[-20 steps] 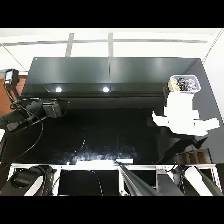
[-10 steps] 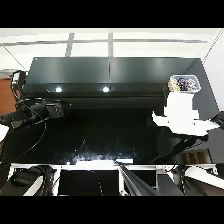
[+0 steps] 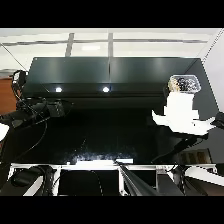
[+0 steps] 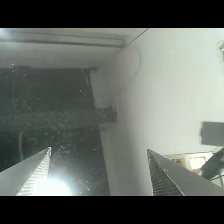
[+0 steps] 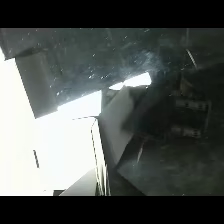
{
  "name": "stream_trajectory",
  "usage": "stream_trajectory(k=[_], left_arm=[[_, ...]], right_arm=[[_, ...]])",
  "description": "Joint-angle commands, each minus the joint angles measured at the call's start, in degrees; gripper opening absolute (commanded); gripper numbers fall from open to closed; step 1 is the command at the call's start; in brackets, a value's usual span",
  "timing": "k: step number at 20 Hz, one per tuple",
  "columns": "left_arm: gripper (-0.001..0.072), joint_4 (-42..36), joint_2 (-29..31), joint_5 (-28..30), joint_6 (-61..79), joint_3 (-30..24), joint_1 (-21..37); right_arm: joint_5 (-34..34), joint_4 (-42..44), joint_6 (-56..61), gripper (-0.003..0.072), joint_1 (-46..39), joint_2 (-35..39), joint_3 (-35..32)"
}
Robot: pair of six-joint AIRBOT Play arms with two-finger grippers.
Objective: Fold the box and place the chain.
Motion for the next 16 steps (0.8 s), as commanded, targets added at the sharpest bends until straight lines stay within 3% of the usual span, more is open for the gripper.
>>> stream_trajectory(k=[1,3,4,10,16], left_arm=[[0.07,-1.36,-0.81,-0.02,0.0,0.0,0.0],[0.07,-2.43,-1.75,-0.07,0.02,0.0,-0.02],[0.07,-3.06,-2.21,-0.04,0.02,0.0,0.0],[0.07,-4.92,-3.96,-0.85,0.02,0.0,-0.02],[0.0699,-8.2,-6.14,-1.03,0.02,0.0,-0.02]], right_arm=[[2.91,1.27,-0.87,0.0061,0.09,-0.09,0.11],[5.55,4.44,-1.86,0.006,0.09,-0.09,0.09],[6.97,6.56,-2.23,0.002,0.13,-0.09,0.09],[14.71,14.4,-2.64,0.0024,6.58,0.22,-0.15],[11.1,20.63,1.81,0.0024,24.39,3.65,-2.89]])
